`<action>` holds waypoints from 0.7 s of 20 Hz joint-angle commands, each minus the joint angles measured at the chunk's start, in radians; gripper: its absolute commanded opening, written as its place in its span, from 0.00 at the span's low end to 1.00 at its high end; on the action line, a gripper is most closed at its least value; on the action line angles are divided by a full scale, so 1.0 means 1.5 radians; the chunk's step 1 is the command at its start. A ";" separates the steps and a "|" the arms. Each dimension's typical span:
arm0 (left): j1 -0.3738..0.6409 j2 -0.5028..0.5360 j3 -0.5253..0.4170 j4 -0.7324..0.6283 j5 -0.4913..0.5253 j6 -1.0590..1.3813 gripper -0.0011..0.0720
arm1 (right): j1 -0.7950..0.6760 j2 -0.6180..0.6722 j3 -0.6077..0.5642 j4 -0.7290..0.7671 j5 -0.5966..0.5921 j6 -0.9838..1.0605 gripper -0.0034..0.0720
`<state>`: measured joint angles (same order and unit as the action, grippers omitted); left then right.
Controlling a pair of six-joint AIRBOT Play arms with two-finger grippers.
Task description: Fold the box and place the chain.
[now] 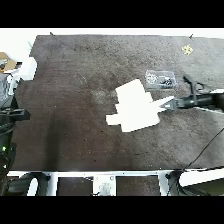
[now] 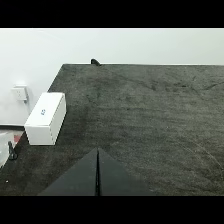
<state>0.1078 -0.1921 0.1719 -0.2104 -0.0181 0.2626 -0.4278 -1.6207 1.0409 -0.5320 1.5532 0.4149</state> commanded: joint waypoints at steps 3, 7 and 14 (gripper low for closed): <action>0.000 0.000 0.001 0.000 -0.001 0.000 0.03 | 0.204 0.072 -0.163 0.255 -0.295 -0.013 0.04; 0.000 0.001 0.001 0.000 -0.057 -0.001 0.03 | 0.305 0.065 -0.138 0.313 -0.474 -0.016 0.04; 0.000 -0.061 0.027 -0.004 -0.257 -0.070 0.58 | 0.355 0.057 -0.131 0.324 -0.588 -0.049 0.04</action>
